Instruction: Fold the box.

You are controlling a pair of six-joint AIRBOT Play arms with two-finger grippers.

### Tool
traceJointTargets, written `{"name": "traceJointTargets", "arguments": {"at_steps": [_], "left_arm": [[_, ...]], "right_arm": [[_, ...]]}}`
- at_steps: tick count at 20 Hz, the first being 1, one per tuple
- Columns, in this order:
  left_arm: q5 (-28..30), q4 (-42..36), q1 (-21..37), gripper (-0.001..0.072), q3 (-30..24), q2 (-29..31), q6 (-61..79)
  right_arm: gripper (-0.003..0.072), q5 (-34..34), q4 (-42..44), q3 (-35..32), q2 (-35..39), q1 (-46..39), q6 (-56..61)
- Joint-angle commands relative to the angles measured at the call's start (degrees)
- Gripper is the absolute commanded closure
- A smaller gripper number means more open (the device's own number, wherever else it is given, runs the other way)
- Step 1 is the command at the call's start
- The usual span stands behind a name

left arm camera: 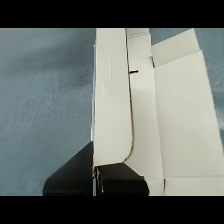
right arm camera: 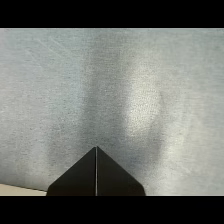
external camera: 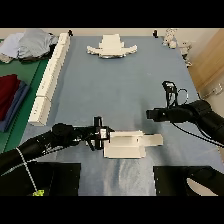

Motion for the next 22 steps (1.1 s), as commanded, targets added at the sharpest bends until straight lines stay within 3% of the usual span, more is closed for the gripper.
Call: {"name": "traceJointTargets", "arguments": {"at_steps": [1, 4, 10, 16, 22], "left_arm": [[-2.78, 0.24, -0.04, 0.0696, -0.02, 0.17, -2.75], [-2.73, 0.9, 0.09, 0.0696, 0.02, 0.61, -6.54], [-4.72, 10.49, 0.09, 0.0696, 0.35, 0.9, -16.13], [-5.01, 10.78, 2.14, 0.0696, 2.01, 0.9, -17.53], [-10.51, 12.57, 6.51, 0.0696, 3.23, 0.81, -17.53]], "right_arm": [[0.0686, -0.02, 0.07, 0.02, 0.02, 0.0, 0.0], [0.0686, -0.02, 0.07, 0.02, 0.02, 0.0, 0.0], [0.0686, -0.02, 0.26, 0.02, 0.0, 0.0, 0.0], [0.0686, -0.04, 0.44, 0.02, 0.02, 0.0, 0.0], [0.0686, -0.02, 0.44, 0.02, 0.0, 0.0, 0.0]]}}
